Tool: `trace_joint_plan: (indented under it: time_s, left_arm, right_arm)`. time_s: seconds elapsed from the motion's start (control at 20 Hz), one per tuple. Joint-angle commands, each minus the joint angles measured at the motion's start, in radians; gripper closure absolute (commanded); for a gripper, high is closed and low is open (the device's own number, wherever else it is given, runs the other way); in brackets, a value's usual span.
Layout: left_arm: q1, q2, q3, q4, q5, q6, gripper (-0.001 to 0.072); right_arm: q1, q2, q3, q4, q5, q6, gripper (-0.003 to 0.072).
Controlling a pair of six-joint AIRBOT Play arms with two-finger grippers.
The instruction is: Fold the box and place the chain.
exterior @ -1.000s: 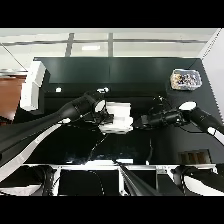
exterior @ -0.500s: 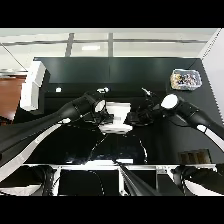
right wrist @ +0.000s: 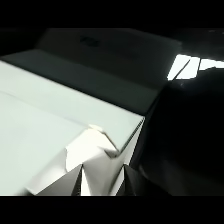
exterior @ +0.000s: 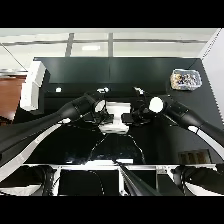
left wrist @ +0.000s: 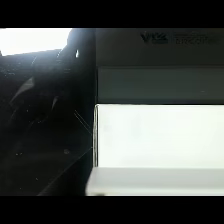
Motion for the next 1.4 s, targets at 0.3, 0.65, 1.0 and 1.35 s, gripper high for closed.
trace_joint_plan:
  time_s: [0.3, 0.65, 1.0, 1.35]
  left_arm:
    - [0.0, -0.001, 0.0, 0.0, 0.0, 0.0, 0.0681]
    - [0.0, -0.001, 0.0, 0.0, 0.0, 0.0, 0.0682]
    - [0.0, -0.001, 0.0, 0.0, -0.002, 0.0, 0.0681]
    - [0.0, -0.001, 0.0, 0.0, -0.002, 0.0, 0.0681]
  right_arm:
    - [0.119, -0.162, 0.193, -0.288, 0.169, 0.288, 0.04]
    - [0.14, -0.178, 0.214, -0.379, 0.216, 0.505, 0.0401]
    - [0.141, -0.207, 0.214, -0.314, 0.208, 0.537, 0.0459]
    - [0.141, -0.207, 0.214, -0.316, 0.209, 0.521, 0.0671]
